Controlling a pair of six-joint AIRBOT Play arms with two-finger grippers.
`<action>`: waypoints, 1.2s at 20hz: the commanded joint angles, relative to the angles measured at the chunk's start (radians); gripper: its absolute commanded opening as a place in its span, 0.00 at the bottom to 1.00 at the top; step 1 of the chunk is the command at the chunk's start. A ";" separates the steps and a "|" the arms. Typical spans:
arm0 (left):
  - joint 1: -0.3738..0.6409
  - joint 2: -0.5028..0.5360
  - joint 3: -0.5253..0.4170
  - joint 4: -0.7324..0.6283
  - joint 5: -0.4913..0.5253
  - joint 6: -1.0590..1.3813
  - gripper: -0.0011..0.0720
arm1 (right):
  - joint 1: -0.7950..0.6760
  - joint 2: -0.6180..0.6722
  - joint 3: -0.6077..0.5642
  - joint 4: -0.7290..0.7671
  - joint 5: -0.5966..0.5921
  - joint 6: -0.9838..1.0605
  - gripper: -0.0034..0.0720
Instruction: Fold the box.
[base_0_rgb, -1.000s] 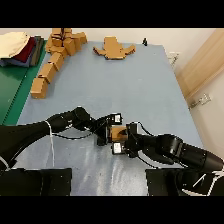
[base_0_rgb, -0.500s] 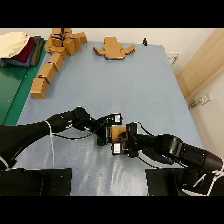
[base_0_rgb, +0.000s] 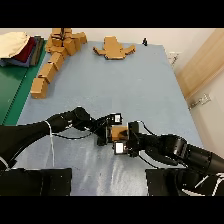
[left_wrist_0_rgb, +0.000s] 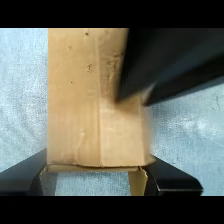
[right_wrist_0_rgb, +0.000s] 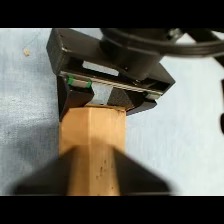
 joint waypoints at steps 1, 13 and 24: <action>0.000 0.000 0.001 0.000 0.000 0.000 0.73 | 0.000 0.002 0.001 0.005 0.001 0.010 0.69; 0.000 0.000 0.001 0.000 0.000 0.000 0.73 | -0.012 -0.037 0.001 -0.062 0.026 0.011 0.51; 0.000 0.000 0.001 0.000 0.000 0.000 0.73 | -0.011 -0.007 0.010 -0.037 0.023 0.010 0.34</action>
